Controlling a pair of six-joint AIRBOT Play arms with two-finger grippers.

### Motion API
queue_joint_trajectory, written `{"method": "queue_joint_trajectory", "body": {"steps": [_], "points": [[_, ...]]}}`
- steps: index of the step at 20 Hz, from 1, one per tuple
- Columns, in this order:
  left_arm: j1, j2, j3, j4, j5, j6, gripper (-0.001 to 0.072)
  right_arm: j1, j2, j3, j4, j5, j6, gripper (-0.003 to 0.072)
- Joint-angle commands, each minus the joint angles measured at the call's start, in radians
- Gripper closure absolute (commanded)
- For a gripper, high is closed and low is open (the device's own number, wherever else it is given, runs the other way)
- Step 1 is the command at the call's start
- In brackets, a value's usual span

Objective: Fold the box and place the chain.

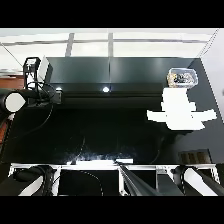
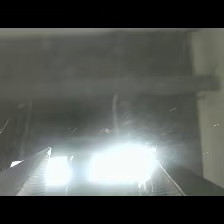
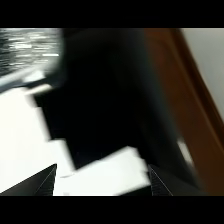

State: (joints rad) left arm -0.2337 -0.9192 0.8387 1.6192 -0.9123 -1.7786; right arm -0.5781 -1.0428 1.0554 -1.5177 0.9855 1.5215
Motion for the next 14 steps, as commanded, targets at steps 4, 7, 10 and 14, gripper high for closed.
{"method": "queue_joint_trajectory", "body": {"steps": [4, 7, 10, 14], "points": [[0.002, -0.02, 0.008, -0.02, -0.064, -0.077, 0.0003, -0.492, -0.156, 0.027, 0.291, 0.102, -0.133, 0.0028], [0.002, -0.021, 0.008, -0.057, -0.066, -0.077, 0.0003, -0.6, -0.326, 0.055, 0.628, 0.208, -0.36, 0.0029], [0.002, -0.021, 0.008, -0.072, -0.065, -0.077, 0.0003, -0.591, -0.563, 0.166, 0.808, 0.517, -0.55, 0.0029], [0.002, -0.021, 0.008, -0.088, -0.064, -0.077, 0.0003, -0.497, -0.769, 0.325, 0.693, 0.618, -0.543, 0.0031]]}}
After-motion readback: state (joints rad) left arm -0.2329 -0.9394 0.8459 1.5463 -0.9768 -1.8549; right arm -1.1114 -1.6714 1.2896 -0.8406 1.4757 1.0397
